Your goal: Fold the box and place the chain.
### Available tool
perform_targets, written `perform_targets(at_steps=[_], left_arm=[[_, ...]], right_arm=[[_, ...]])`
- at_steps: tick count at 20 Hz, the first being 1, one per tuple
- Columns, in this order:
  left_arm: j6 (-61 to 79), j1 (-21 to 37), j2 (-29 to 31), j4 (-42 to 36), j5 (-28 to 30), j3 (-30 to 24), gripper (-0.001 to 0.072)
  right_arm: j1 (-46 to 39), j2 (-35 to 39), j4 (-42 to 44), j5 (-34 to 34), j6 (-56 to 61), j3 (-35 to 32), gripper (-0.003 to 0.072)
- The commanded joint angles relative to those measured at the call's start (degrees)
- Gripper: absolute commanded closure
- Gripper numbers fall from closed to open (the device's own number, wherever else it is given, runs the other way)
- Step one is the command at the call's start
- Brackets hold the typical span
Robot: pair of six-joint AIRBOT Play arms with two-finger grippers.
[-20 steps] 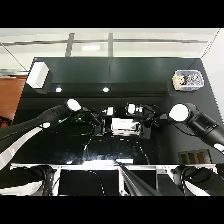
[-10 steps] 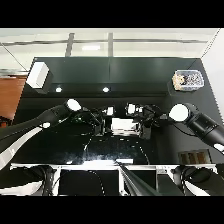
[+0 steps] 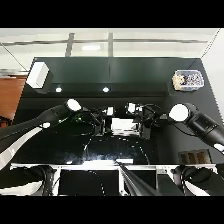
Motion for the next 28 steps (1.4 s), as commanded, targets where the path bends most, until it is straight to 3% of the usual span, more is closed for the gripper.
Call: perform_targets(at_steps=[1, 16, 19, 22, 24, 27, 28], left_arm=[[0.0, 0.0, 0.0, 0.0, 0.0, 0.0, 0.0243], [0.0, 0.0, 0.0, 0.0, 0.0, 0.0, 0.0243], [0.0, 0.0, 0.0, 0.0, 0.0, 0.0, 0.0243], [0.0, 0.0, 0.0, 0.0, 0.0, 0.0, 0.0243], [0.0, 0.0, 0.0, 0.0, 0.0, 0.0, 0.0243], [0.0, 0.0, 0.0, 0.0, 0.0, 0.0, 0.0243], [0.0, 0.0, 0.0, 0.0, 0.0, 0.0, 0.0243]], right_arm=[[0.0, 0.0, -0.1, 0.0, 0.9, 0.0, 0.0297], [-0.1, 0.5, -0.1, -1.1, 2.1, -0.9, 0.0299], [-3.1, 4.1, 0.0, 1.1, 15.1, 3.0, 0.0298], [-11.3, 7.8, 0.5, 6.9, 29.1, 1.9, 0.0299], [-14.7, 7.8, 4.8, 8.4, 27.8, -1.0, 0.0300], [-13.7, 7.8, 6.4, 5.4, 19.5, -1.5, 0.0297], [-13.2, 7.8, 6.4, 4.6, 15.5, -1.5, 0.0248]])
